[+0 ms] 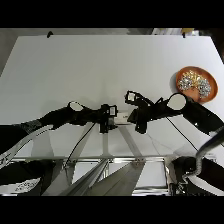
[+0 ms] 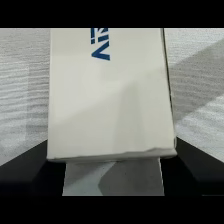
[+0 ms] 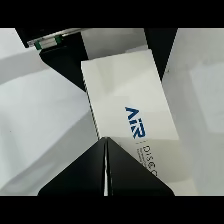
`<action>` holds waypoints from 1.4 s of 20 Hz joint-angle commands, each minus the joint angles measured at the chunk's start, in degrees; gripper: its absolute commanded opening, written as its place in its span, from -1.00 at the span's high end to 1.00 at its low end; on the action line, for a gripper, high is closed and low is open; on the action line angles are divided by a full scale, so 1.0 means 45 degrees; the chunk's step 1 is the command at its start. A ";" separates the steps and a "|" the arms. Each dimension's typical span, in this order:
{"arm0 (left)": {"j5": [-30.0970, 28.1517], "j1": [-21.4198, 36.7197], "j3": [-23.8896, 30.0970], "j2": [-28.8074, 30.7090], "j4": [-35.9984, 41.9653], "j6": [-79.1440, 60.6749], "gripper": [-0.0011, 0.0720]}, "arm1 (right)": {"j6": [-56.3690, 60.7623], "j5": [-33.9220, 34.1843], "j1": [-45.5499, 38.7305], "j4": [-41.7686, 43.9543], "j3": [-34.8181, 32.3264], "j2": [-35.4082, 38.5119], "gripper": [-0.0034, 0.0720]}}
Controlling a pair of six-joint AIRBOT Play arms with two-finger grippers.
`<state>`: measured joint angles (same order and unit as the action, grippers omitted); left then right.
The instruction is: Fold the box and place the chain.
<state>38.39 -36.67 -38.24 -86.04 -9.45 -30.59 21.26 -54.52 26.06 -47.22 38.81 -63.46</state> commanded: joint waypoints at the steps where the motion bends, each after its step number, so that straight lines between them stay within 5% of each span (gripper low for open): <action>1: 0.0000 0.0005 0.0000 0.0005 -0.0005 0.0005 0.51 | 0.0359 0.0146 0.0000 -0.0369 -0.0170 -0.0015 0.88; 21: 0.0000 0.0005 0.0000 0.0005 -0.0005 0.0005 0.51 | 0.0646 0.0432 0.0000 -0.0452 -0.0374 -0.0801 0.88; 28: 0.0000 0.0005 0.0000 0.0005 -0.0005 0.0005 0.51 | 0.2254 0.0733 0.0000 -0.0641 -0.0369 0.0175 0.88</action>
<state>38.37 -36.67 -38.24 -86.04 -9.45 -30.65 26.83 -52.53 26.09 -50.09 37.06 -64.88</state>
